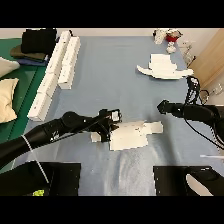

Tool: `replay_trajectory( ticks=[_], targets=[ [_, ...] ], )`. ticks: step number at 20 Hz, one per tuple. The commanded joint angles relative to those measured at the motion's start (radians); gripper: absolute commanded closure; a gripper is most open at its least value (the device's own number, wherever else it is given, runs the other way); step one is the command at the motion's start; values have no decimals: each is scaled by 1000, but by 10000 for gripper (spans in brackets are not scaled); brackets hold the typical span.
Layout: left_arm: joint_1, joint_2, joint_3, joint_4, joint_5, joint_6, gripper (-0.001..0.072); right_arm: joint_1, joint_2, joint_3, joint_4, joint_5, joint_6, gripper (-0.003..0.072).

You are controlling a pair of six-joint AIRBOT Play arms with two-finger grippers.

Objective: Fold the box.

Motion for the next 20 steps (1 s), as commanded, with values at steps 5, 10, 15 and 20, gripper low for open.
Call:
replay_trajectory(
  ticks=[5, 10, 15, 20],
  targets=[
    [199, -153, 148, -6, -417, 0, 696, 0, 1, 0, 19, -1, 2, 131],
    [198, -214, 148, -27, -421, 0, 696, 0, 1, 0, 26, -1, 2, 131],
    [198, -225, 141, -25, -421, 0, 695, 0, 1, 0, 45, -1, 2, 131],
    [197, -225, 139, -17, -426, -27, 695, 0, 1, 0, 56, -16, 2, 142]
  ],
)
